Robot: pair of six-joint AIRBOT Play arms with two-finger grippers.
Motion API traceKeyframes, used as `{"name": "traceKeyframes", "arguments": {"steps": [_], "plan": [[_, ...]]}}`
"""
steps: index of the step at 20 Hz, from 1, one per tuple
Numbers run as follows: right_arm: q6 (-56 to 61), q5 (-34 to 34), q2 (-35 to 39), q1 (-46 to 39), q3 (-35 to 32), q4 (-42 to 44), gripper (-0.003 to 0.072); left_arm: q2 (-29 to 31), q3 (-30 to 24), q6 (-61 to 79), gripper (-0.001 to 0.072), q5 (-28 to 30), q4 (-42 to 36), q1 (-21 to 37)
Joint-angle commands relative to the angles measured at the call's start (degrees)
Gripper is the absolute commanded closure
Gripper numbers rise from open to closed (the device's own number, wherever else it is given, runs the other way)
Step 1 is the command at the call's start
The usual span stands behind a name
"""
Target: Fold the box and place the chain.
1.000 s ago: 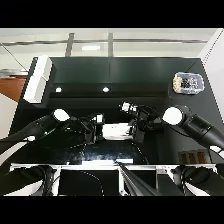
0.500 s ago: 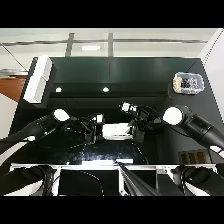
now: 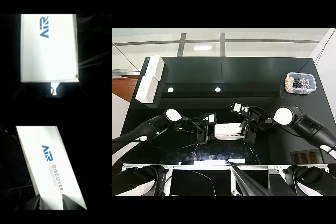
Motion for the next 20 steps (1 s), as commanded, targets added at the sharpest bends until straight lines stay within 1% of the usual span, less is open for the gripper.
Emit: {"name": "traceKeyframes", "arguments": {"steps": [1, 6, 7, 8, 12, 14, 17, 18, 19, 20], "plan": [[0.07, -0.07, -0.04, 0.04, -0.02, -0.02, 0.0378, -0.04, 0.00, 0.13, 0.0225, 0.02, 0.02, 0.00], [0.07, -0.11, -1.07, 0.04, -0.04, 0.00, 0.0376, -0.04, 0.00, 0.13, 0.0225, 0.02, 0.02, 0.00], [0.07, -0.31, -1.05, 0.04, -0.02, 0.02, 0.0364, -0.04, 0.00, 0.13, 0.0224, 0.02, 0.02, 0.00], [0.09, -0.44, -1.05, 0.02, -0.02, 0.04, 0.0237, -0.04, 0.00, 0.13, 0.0224, 0.02, 0.02, 0.00], [2.71, 0.52, -0.28, 0.00, 0.66, 0.00, 0.0234, -0.04, 0.00, 0.13, 0.0225, 0.02, 0.02, 0.00], [4.61, 2.45, 0.72, -0.44, 1.25, -0.04, 0.0234, -0.04, 0.00, 0.13, 0.0224, 0.02, 0.02, 0.00], [11.30, 6.62, 3.23, -2.71, 2.36, -0.04, 0.0236, -0.04, 0.00, 0.13, 0.0224, 0.02, 0.02, 0.00], [13.55, 8.22, 4.02, -3.87, 2.86, -0.04, 0.0290, -0.04, 0.00, 0.13, 0.0225, 0.02, 0.02, 0.00], [16.17, 9.57, 4.87, -5.29, 3.19, 0.09, 0.0431, -0.04, 0.00, 0.13, 0.0225, 0.02, 0.02, 0.00], [18.71, 10.27, 5.44, -6.71, 3.19, 0.24, 0.0629, -0.04, 0.00, 0.13, 0.0225, 0.02, 0.02, 0.00]]}}
